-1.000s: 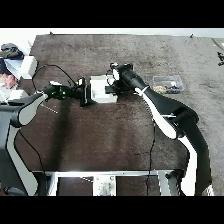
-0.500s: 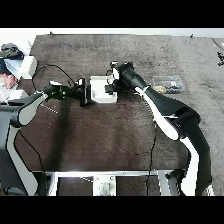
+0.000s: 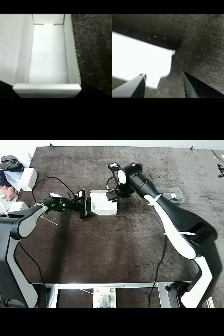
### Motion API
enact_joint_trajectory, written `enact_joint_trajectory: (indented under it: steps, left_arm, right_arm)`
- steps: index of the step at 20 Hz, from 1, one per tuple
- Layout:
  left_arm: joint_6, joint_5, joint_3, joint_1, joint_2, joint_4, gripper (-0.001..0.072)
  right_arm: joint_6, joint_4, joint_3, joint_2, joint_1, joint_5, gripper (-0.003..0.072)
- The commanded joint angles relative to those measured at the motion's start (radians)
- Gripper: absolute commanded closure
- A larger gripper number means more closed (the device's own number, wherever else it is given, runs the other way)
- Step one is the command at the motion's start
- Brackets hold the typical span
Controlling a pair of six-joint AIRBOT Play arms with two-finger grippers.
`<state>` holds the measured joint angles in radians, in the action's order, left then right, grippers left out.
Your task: Fold the box and place the chain.
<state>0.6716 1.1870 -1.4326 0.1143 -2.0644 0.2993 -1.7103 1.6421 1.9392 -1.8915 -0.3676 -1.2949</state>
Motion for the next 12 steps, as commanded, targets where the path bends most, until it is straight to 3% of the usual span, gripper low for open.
enact_joint_trajectory:
  steps: [1, 4, 7, 9, 12]
  left_arm:
    - [-0.001, 0.000, 0.000, -0.001, 0.000, 0.000, 0.0424]
    - [-0.001, 0.000, 0.000, -0.001, 0.000, 0.000, 0.0424]
    - [-0.001, -0.001, 0.000, -0.001, 0.000, 0.000, 0.0424]
    - [-0.001, 0.000, 0.000, -0.001, 0.000, 0.000, 0.0424]
    - [-0.001, -0.001, 0.000, -0.001, 0.000, -0.001, 0.0424]
  right_arm:
    - [0.130, -0.017, -0.114, 0.146, 0.005, 0.043, 0.0194]
    - [0.198, -0.004, -0.323, 0.326, 0.053, 0.275, 0.0194]
    - [0.194, 0.003, -0.518, 0.460, 0.190, 0.431, 0.0194]
    - [0.188, -0.005, -0.592, 0.484, 0.309, 0.481, 0.0201]
    - [0.196, -0.077, -0.608, 0.439, 0.475, 0.480, 0.0204]
